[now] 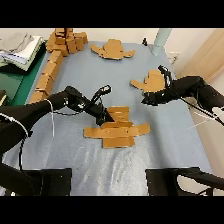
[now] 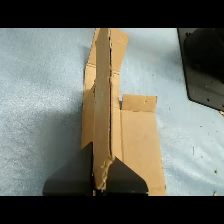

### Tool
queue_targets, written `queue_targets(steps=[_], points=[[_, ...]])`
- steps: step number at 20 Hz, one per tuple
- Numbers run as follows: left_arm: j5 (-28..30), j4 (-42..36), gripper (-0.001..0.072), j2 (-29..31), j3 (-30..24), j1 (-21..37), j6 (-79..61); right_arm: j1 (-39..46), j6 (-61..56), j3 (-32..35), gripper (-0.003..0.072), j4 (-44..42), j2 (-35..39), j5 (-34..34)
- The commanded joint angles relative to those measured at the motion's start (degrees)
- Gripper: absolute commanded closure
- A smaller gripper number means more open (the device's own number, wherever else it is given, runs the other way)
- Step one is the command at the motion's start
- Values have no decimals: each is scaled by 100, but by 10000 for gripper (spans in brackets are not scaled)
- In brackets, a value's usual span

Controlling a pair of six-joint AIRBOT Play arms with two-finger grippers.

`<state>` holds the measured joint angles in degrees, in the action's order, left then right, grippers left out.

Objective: Fold the box.

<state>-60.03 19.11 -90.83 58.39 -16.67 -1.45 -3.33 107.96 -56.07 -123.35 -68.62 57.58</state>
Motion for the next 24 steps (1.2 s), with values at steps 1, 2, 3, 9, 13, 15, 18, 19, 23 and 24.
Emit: queue_targets(steps=[1,2,3,9,13,15,18,19,23,24], points=[[7,-13,696,4,4,-4,2,-2,0,-4,681,4,0,42],[7,37,696,4,2,-4,11,-2,-2,-4,681,4,0,46],[2,83,696,2,-2,-4,24,-2,-2,-4,681,2,0,76],[-44,129,695,4,-2,-15,44,-1303,-13,450,683,1165,586,1318],[-42,129,695,4,-2,-13,44,-2994,-304,1563,609,2188,1742,726],[-42,129,695,4,0,-15,44,-3744,-188,2037,231,2238,2026,382],[-42,129,695,4,0,-13,46,-4621,79,2483,137,3008,1961,-688],[-39,129,695,4,0,-13,44,-4800,76,2514,137,3359,1856,-1008],[-42,129,695,4,-2,-13,44,-4992,275,2514,86,3722,1373,-1622],[-42,129,695,4,-2,-13,44,-4992,275,2514,86,3731,1255,-1633]])
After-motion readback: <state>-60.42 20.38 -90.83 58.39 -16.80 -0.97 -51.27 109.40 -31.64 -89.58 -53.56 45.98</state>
